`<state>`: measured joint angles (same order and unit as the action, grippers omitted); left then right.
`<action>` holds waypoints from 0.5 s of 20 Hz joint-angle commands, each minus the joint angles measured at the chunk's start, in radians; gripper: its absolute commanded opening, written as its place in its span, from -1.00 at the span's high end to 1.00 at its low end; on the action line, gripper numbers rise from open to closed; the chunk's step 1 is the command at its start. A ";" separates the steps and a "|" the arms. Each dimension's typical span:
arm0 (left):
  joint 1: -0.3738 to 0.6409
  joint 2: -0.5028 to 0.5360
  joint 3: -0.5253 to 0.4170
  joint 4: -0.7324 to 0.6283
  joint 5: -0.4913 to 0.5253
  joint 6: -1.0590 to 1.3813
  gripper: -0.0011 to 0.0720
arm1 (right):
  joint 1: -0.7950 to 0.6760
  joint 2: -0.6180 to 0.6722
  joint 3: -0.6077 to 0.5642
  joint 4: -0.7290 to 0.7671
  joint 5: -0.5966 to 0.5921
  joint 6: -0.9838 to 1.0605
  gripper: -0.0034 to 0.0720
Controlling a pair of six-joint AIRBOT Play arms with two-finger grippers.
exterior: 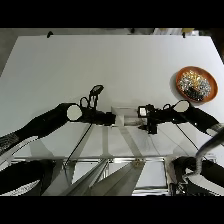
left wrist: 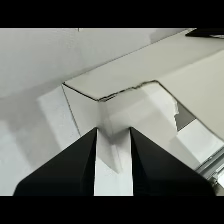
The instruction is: Fold the box and place the chain.
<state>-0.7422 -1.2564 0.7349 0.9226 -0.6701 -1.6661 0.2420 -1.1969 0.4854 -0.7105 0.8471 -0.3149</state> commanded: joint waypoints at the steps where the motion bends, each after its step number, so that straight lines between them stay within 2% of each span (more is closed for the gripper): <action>1: -0.008 -0.006 0.051 0.133 -0.077 -0.132 0.35 | 0.000 0.000 0.000 0.000 0.002 0.000 -0.18; 5: -0.031 -0.069 0.161 0.223 -0.193 -0.210 0.34 | 0.000 0.000 0.000 0.000 0.002 0.000 -0.18; 10: -0.079 -0.172 0.262 0.232 -0.230 -0.258 0.34 | 0.000 0.000 0.000 0.000 0.002 0.000 -0.18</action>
<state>-0.7986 -1.3785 0.9413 1.1374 -0.8680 -1.8774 0.2420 -1.1969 0.4854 -0.7109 0.8494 -0.3157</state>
